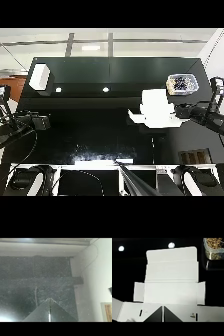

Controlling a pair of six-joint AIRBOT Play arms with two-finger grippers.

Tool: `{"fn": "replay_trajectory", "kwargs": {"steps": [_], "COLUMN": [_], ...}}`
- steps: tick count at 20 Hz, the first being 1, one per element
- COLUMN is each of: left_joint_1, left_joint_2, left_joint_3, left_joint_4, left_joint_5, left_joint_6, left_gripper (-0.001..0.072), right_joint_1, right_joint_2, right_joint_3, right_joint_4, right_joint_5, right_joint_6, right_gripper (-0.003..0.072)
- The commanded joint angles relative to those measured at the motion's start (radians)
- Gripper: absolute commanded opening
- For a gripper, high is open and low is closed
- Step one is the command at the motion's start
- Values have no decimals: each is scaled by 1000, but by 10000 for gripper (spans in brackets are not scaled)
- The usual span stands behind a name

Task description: Fold the box and place the chain.

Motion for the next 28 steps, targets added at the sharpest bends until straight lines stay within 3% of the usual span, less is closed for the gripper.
{"fn": "replay_trajectory", "kwargs": {"steps": [1,20,21,22,23,24,26,27,28], "left_joint_1": [0,0,0,-1,0,0,0,0,0], "left_joint_2": [1,1,1,1,1,0,-1,-1,-2], "left_joint_3": [0,0,-1,0,-1,0,0,0,0], "left_joint_4": [0,-3,-4,-6,-15,-18,-19,-19,-19], "left_joint_5": [0,45,64,83,94,116,151,167,180], "left_joint_6": [0,0,0,0,0,-1,0,-1,0], "left_gripper": [30,31,58,268,584,707,707,707,707], "right_joint_1": [0,0,0,0,0,0,0,0,0], "right_joint_2": [1,1,1,1,1,1,1,1,1], "right_joint_3": [0,-1,-1,0,0,-1,-1,-1,-1], "right_joint_4": [0,29,27,27,21,21,29,28,27], "right_joint_5": [0,-1,-2,-4,-4,2,5,0,-9], "right_joint_6": [0,1,1,0,0,1,1,1,2], "right_gripper": [41,41,41,41,41,41,43,126,601]}}
